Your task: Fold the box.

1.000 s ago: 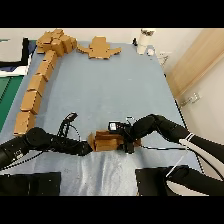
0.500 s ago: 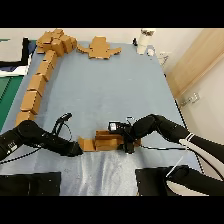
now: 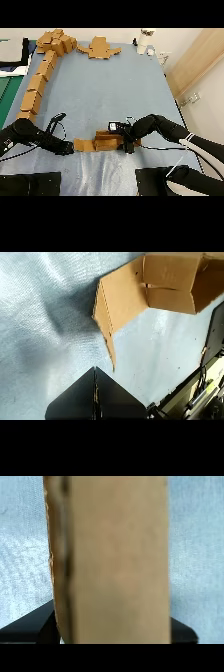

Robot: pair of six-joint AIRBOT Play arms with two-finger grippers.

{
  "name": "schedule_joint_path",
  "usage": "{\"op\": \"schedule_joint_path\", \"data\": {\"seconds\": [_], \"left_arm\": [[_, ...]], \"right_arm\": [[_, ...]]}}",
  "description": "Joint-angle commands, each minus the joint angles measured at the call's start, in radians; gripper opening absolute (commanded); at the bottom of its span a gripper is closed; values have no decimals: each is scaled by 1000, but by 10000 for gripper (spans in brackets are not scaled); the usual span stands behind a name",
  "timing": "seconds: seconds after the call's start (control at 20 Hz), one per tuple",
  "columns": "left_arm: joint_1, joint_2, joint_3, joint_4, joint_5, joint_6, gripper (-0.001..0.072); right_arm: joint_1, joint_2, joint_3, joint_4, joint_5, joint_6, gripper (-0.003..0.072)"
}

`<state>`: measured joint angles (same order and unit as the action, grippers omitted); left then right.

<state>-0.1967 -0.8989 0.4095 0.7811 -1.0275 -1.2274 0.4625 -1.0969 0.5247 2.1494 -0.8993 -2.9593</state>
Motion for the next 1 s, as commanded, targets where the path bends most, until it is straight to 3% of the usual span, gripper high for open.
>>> {"op": "schedule_joint_path", "data": {"seconds": [0.0,0.25,0.5,0.75,0.95], "left_arm": [[5,-2,1,13,42,-13,12],[4,-47,0,-30,201,-47,12],[-48,-171,1,-197,208,71,12],[-140,-181,1,-244,243,83,11],[-148,-172,13,-257,249,84,12]], "right_arm": [[0,0,0,0,0,0,447],[0,0,0,0,0,0,446],[0,0,0,0,0,0,447],[0,0,0,0,0,1,446],[0,0,0,0,0,0,447]]}}
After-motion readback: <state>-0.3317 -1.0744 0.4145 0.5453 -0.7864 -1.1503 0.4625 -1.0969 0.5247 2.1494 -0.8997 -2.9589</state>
